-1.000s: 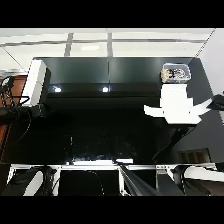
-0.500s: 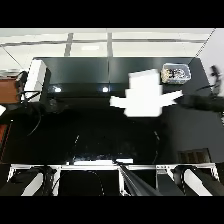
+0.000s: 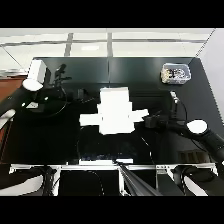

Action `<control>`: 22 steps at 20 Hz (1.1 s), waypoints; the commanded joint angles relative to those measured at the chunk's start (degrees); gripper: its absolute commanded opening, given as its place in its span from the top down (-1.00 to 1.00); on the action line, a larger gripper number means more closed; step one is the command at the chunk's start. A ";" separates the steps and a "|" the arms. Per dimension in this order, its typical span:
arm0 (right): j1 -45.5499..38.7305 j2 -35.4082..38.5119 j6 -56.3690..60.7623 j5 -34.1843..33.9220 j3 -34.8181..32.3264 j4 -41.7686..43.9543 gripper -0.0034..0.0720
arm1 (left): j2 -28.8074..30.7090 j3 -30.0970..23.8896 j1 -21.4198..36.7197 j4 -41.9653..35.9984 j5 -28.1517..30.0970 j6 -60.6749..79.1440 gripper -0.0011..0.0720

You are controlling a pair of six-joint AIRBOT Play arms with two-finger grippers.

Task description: Fold the box and place the chain.

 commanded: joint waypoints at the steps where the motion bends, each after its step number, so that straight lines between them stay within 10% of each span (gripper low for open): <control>1: 3.21 0.17 -0.11 -1.84 -1.11 0.42 0.87 | -12.81 9.46 -0.70 -4.09 -13.62 7.85 -1.00; 6: 3.21 0.17 -0.09 -1.73 -1.11 0.42 0.86 | -23.45 16.48 -2.08 -4.79 -29.09 18.62 -0.93; 13: 3.21 0.17 -0.11 -0.68 -1.11 0.39 0.87 | -30.25 24.55 -5.97 0.24 -34.82 23.82 -0.23; 17: 3.21 0.17 -0.11 -0.79 -1.09 -0.02 0.86 | -30.84 26.05 -6.99 0.96 -36.89 24.35 0.54; 18: 3.17 0.20 -0.13 -0.92 -1.03 -0.15 0.75 | -30.84 26.43 -6.73 1.25 -37.29 24.33 0.60; 20: 1.77 0.31 0.11 1.31 0.61 -2.51 -0.92 | -30.80 27.45 -6.19 1.18 -38.14 24.17 0.90; 22: -2.19 0.48 0.31 10.38 6.08 -10.29 -0.98 | -30.01 28.46 -5.99 1.20 -38.27 23.32 0.91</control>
